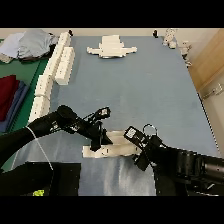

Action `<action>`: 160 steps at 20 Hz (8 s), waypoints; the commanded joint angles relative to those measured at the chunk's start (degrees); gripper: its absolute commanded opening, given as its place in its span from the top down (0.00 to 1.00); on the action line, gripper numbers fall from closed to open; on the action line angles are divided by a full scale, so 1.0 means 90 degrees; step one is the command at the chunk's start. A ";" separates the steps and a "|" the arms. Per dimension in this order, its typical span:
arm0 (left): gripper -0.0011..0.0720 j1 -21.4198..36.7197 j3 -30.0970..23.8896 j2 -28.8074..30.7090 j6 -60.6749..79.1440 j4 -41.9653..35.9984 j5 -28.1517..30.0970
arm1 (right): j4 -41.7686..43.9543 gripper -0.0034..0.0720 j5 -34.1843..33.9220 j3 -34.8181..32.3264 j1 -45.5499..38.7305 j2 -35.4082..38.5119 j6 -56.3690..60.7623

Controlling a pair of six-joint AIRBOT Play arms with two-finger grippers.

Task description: Fold the box.

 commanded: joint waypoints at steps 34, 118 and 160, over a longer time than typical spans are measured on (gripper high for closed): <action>0.97 0.0000 0.0007 0.0000 0.0002 0.0000 0.0002 | 0.0073 0.09 0.0440 -0.0369 0.1268 -0.0478 -0.0945; 0.97 0.0000 0.0007 0.0000 0.0002 0.0000 0.0002 | 0.6844 0.08 0.0886 -0.1253 -0.4459 -0.0714 -1.2077; 0.97 0.0000 0.0007 0.0000 0.0002 0.0000 0.0002 | 0.7181 0.00 0.1197 -0.1404 -0.4682 -0.0495 -1.2080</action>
